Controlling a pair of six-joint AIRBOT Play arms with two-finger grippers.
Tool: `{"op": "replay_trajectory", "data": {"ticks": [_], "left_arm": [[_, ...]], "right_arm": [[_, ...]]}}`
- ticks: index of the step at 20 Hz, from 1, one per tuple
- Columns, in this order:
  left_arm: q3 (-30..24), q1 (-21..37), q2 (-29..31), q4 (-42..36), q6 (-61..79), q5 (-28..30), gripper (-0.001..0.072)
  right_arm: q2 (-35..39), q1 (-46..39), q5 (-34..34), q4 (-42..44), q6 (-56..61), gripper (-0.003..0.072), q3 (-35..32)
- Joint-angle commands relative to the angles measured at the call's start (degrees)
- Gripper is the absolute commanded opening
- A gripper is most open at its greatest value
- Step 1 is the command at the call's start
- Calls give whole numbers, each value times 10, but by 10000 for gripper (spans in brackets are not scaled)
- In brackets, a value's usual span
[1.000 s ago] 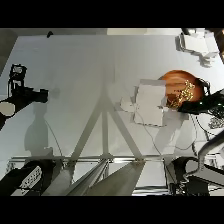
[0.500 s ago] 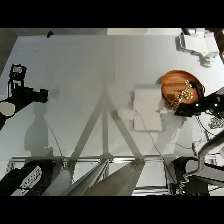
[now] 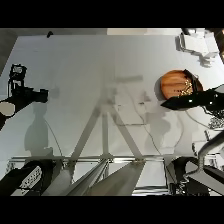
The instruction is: Fold the box and place the chain.
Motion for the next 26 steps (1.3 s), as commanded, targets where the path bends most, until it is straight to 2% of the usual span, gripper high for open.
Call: {"op": "replay_trajectory", "data": {"ticks": [1, 5, 9, 12, 21, 26], "left_arm": [[0, 0, 0, 0, 0, 0, 697], [0, 0, 0, 0, 0, 0, 697], [0, 0, 0, 0, 0, 0, 697], [0, 0, 0, 0, 0, 0, 697], [0, 0, 0, 0, 0, 0, 697], [0, 0, 0, 0, 0, 0, 697]], "right_arm": [[54, 58, -76, 156, -112, 14, -88], [57, 146, -198, 238, -181, 15, -170], [57, 220, -335, 359, -253, 15, -175], [55, 241, -391, 381, -272, 15, -175], [37, 243, -384, 389, -359, 14, -175], [36, 243, -368, 461, -454, 13, -175]]}}
